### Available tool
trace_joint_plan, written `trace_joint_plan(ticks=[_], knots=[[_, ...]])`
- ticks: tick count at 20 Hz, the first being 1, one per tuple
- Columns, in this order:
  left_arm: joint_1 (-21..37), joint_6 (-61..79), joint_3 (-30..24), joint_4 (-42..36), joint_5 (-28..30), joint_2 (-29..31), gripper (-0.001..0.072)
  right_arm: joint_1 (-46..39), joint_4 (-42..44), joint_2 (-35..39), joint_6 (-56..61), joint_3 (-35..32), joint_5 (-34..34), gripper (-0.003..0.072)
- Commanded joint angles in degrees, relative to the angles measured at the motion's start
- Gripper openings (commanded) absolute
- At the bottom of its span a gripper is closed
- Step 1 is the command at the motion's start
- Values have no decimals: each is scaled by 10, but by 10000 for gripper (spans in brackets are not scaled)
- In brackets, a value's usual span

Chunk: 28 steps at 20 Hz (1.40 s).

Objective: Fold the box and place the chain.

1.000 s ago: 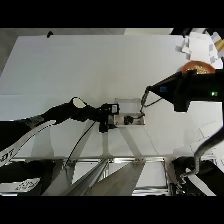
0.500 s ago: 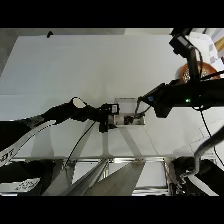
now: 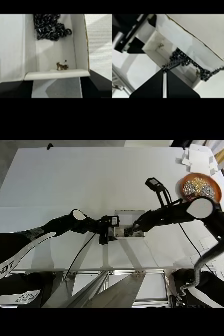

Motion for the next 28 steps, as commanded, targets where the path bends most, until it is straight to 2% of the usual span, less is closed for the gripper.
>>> trace_joint_plan(ticks=[1, 4, 7, 8, 10, 11, 14, 18, 20, 21, 22, 23, 28], knots=[[0, 0, 0, 0, 0, 0, 273, 1, 3, -59, -24, -17, -15, 19], [0, 0, 0, 0, 0, 0, 273, 1, 5, -103, -28, -17, -14, 19], [0, 0, 0, 0, 0, 0, 273, 1, 7, -117, -37, -17, -9, 20], [0, 0, 0, 0, 0, 0, 273, 1, 7, -116, -37, -17, -8, 22], [0, 0, 0, 0, 0, 0, 273, 1, 13, -116, -37, -17, -5, 111], [0, 0, 0, 0, 0, 0, 273, 1, 18, -116, -38, -17, 1, 123], [0, 0, 0, 0, 0, 0, 273, 1, 26, -110, -38, -17, 20, 123], [0, 0, 0, 0, 0, 0, 273, -1, 19, -59, -38, -14, 53, 123], [0, 0, 0, 0, 0, 0, 273, -1, -16, -18, -24, -7, 70, 124], [0, 0, 0, 0, 0, 0, 272, -1, -39, 5, -9, -3, 71, 153], [0, 0, 0, 0, 0, 0, 273, -1, -68, 28, 5, 2, 71, 240], [0, 0, 0, 0, 0, 0, 273, -1, -98, 48, 18, 8, 70, 287], [0, 0, 0, 0, 0, 0, 273, -1, -300, 99, 140, 18, 43, 297]])
